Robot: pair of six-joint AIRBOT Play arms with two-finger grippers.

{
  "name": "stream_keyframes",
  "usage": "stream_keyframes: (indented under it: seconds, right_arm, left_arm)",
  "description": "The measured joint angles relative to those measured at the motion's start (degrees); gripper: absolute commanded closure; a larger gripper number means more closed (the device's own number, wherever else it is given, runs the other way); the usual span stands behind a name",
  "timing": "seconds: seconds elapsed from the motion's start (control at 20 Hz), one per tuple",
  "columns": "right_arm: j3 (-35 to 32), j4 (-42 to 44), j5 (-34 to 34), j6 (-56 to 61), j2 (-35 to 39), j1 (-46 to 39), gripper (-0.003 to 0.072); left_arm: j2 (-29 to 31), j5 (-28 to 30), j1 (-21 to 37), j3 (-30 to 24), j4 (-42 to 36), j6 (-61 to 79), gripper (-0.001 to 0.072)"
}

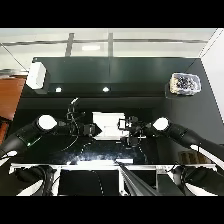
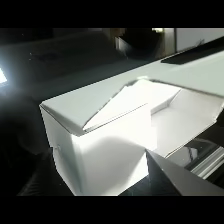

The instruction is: Fold the box and place the chain.

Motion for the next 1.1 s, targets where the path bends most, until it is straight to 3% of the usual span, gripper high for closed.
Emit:
stream_keyframes:
  seconds: [1.1]
  right_arm:
    - [0.0, 0.0, 0.0, 0.0, 0.0, 0.0, 0.0277]
  left_arm:
    - [0.0, 5.4, -4.4, 0.0, 5.0, -5.2, 0.0013]
